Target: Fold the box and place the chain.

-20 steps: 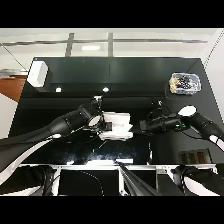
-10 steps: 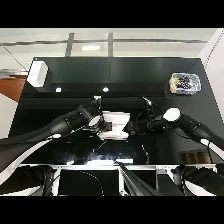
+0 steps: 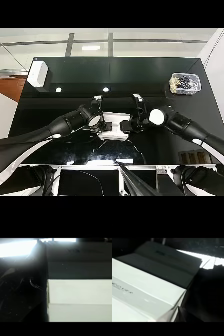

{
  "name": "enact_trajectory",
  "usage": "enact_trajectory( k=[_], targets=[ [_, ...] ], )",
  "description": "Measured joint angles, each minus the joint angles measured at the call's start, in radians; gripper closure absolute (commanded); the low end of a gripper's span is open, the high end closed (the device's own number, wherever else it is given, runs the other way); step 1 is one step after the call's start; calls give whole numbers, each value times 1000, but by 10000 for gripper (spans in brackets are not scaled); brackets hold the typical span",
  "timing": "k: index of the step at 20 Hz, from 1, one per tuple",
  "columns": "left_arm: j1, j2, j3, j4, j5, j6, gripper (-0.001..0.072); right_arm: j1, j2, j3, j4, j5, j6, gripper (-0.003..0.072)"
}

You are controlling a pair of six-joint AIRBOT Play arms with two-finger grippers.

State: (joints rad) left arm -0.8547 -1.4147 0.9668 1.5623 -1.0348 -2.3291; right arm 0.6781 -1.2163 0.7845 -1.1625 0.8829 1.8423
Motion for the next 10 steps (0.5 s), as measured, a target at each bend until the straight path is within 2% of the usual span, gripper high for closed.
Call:
enact_trajectory(
  k=[1, 2, 6, 7, 10],
  targets=[
    [0, 0, 0, 0, 1, 0, 681, 18, -11, 15, -38, 15, 37, 282],
    [0, 0, 0, -1, 2, 0, 681, 35, -23, 30, -80, 32, 76, 320],
    [0, 0, 0, -3, 2, 0, 681, 75, -62, 66, -195, 94, 216, 328],
    [0, 0, 0, -3, 2, 0, 681, 80, -68, 71, -207, 103, 242, 387],
    [0, 0, 0, -2, 2, -3, 681, 88, -88, 91, -232, 124, 313, 387]
  ],
)
